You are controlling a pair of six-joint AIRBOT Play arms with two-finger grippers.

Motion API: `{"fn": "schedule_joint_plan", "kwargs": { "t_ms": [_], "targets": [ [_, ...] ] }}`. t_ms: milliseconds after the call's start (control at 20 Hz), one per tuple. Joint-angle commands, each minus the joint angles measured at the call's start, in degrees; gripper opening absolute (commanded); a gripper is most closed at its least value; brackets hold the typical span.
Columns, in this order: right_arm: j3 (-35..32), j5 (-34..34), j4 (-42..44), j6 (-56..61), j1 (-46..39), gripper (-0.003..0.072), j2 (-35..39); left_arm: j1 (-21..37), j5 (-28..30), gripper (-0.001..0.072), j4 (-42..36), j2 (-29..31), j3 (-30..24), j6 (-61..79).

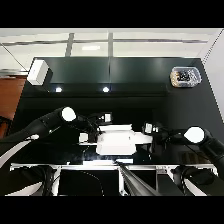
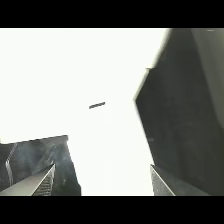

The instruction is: Fold the box and place the chain.

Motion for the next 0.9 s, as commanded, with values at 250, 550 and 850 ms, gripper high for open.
{"fn": "schedule_joint_plan", "kwargs": {
  "t_ms": [250,550,850],
  "targets": [
    [-0.2,-0.9,-1.6,-2.6,4.7,0.0708,-1.2,-0.2,-2.0,0.0026,0.4,-2.8,2.1,-3.0],
    [-0.2,-4.5,-1.2,-3.3,8.8,0.0708,-3.5,-2.2,-2.7,0.0026,2.1,-2.8,2.1,-3.0],
    [-0.2,-4.5,1.2,-3.4,15.1,0.0707,-5.0,-2.4,-2.7,0.0026,1.8,-2.8,2.2,-3.0]
  ]
}}
